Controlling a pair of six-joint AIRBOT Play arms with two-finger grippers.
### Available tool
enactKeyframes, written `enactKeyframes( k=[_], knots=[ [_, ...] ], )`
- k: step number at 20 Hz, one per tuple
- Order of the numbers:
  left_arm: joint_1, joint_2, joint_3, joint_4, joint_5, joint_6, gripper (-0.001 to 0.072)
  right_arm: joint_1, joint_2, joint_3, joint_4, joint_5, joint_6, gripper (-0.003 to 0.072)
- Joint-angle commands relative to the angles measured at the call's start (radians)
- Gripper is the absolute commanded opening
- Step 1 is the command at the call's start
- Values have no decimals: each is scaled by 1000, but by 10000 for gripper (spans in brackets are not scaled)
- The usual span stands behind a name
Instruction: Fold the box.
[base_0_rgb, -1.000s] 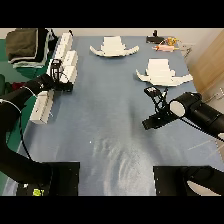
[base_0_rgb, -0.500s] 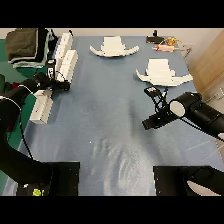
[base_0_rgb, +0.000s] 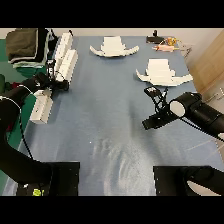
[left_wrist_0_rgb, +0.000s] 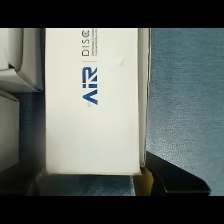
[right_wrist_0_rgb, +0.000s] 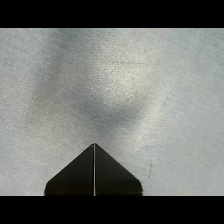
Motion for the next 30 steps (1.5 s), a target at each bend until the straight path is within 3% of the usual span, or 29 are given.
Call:
enactKeyframes(
  k=[1,4,8,14,18,19,21,26,30],
  knots=[
    [0,0,0,0,-3,-3,699,-1,0,0,0,0,0,3],
    [1,1,1,1,-10,-3,699,0,0,0,0,0,0,3],
    [7,33,1,6,-103,-2,699,0,0,0,0,0,0,3],
    [7,158,1,16,-365,-5,698,0,0,1,0,0,0,3],
    [6,294,1,-12,-550,-10,697,0,0,0,0,0,0,3],
    [6,330,1,-35,-589,-10,630,0,0,1,0,0,0,3],
    [6,408,1,-106,-681,-8,21,0,0,0,0,0,0,3],
    [-77,593,-33,-167,-788,-60,12,0,0,0,0,0,0,3],
    [-314,751,-232,-87,-691,-235,11,0,0,0,0,0,0,3]
  ],
)
